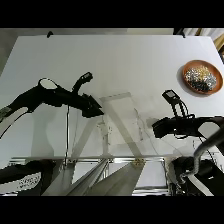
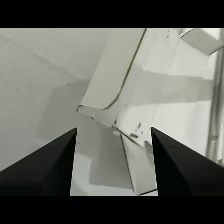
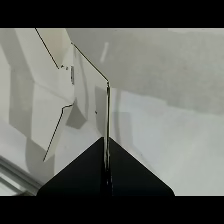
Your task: Fold the box and place the chain.
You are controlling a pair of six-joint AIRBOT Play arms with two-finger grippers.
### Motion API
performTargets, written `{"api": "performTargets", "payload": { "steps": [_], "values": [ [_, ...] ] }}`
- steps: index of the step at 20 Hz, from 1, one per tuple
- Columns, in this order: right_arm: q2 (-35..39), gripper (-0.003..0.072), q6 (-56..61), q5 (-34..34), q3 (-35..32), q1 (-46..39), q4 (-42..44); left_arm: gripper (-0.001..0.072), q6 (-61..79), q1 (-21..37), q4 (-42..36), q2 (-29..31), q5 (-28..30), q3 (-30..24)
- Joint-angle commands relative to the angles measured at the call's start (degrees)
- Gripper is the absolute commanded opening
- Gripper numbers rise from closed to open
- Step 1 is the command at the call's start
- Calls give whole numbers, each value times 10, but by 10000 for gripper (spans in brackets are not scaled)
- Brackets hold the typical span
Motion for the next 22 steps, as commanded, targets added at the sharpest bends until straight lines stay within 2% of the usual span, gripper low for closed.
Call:
{"api": "performTargets", "payload": {
  "steps": [1,5,10,12,16,20,22],
  "values": [
    [0,18,0,2,0,1,0,518,31,-12,16,-6,39,0],
    [0,18,0,-2,0,1,0,518,38,-19,-9,-31,49,0],
    [0,18,0,-2,0,1,0,518,128,-30,-147,-79,32,0],
    [0,18,0,-2,0,1,0,518,131,-34,-147,-92,25,0],
    [0,18,0,-2,0,1,0,517,131,-37,-153,-128,-31,0],
    [0,18,0,-2,0,1,0,498,150,-45,-164,-137,-29,0],
    [0,18,0,-2,0,1,0,311,153,-48,-167,-137,-23,0]
  ]
}}
